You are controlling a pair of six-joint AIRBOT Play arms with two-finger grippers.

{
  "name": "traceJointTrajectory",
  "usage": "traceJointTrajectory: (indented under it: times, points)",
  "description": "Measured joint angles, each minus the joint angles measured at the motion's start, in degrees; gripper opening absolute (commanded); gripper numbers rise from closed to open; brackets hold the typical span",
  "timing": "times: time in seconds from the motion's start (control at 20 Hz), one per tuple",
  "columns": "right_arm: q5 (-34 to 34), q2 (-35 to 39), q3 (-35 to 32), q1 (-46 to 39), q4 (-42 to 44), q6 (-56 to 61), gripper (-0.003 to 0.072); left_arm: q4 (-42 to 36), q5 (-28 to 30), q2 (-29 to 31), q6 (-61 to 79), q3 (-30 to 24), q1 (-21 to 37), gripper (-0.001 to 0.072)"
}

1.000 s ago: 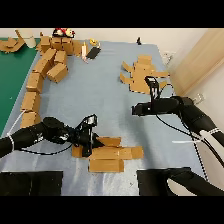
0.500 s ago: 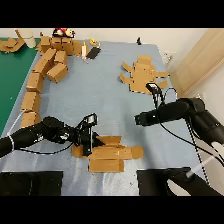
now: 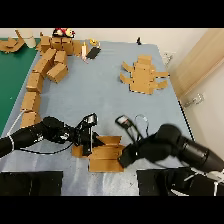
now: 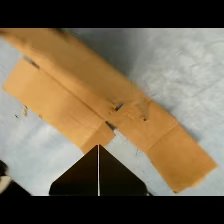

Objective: Fold the box.

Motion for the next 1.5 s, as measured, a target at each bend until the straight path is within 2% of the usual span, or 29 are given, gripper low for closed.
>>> traceJointTrajectory:
  times: [0.2, 0.25, 0.3, 0.45, 0.5, 1.0, 1.5]
  points:
    - [3.0, 0.1, -3.4, 18.7, -12.2, 10.1, 0.0015, 0.0, 0.0, 0.0, 0.0, 0.0, 0.0, 0.0011]
    - [4.3, 0.0, -4.0, 23.1, -15.6, 12.7, 0.0151, 0.0, 0.0, 0.0, 0.0, 0.0, 0.0, 0.0012]
    - [5.5, -0.1, -4.5, 26.7, -18.8, 15.0, 0.0335, 0.0, 0.0, 0.0, 0.0, 0.0, 0.0, 0.0012]
    - [7.8, -1.0, -5.4, 33.0, -24.9, 18.8, 0.0499, 0.0, 0.0, 0.0, 0.0, 0.0, 0.0, 0.0012]
    - [8.3, -1.6, -5.5, 34.1, -26.9, 19.5, 0.0522, 0.0, 0.0, 0.0, 0.0, 0.0, 0.0, 0.0012]
    - [11.0, -11.2, -5.8, 36.9, -32.9, 23.9, 0.0522, 0.0, 0.0, 0.0, 0.0, 0.0, 0.0, 0.0012]
    - [7.0, -12.0, -2.9, 36.9, -38.1, 28.4, 0.0518, 0.0, -0.1, 0.0, 0.0, 0.0, 0.0, 0.0012]
